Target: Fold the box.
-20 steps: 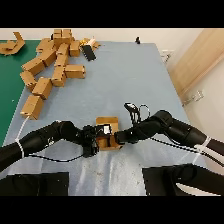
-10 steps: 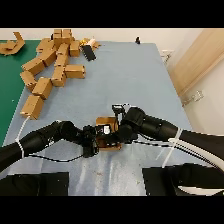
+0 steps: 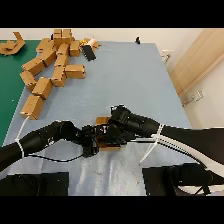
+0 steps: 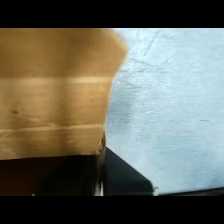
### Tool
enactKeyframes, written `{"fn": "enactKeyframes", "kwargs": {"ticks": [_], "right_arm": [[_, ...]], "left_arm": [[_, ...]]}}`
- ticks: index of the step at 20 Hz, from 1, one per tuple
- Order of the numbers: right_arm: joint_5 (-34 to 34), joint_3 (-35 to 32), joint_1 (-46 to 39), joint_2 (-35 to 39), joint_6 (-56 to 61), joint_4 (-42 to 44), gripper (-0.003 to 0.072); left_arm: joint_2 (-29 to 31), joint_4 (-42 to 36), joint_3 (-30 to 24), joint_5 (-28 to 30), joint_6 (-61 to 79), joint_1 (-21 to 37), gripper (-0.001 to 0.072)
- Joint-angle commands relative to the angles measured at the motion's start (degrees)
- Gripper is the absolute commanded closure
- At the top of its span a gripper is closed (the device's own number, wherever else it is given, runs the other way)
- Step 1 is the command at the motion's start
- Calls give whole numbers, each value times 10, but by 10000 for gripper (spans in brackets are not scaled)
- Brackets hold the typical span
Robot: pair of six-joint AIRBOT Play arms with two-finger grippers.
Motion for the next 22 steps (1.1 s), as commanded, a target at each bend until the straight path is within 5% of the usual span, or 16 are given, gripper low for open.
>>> {"fn": "enactKeyframes", "kwargs": {"ticks": [1,4,5,6,7,15,19,22], "right_arm": [[-11,5,2,-6,5,-2,670],[-10,5,2,-6,1,1,679],[-10,5,2,-5,-2,1,598],[-10,5,2,-3,-2,3,362],[-11,5,2,1,-2,8,219],[-52,5,0,106,16,-3,221],[-122,5,-5,124,18,-75,318],[-120,2,-40,123,-9,-102,318]], "left_arm": [[0,0,0,0,2,0,185],[0,0,0,0,2,0,185],[0,0,0,0,2,0,185],[0,0,0,0,2,0,184],[0,0,0,0,2,0,184],[0,0,0,0,2,0,185],[0,0,0,0,2,0,185],[0,0,0,1,2,0,184]]}}
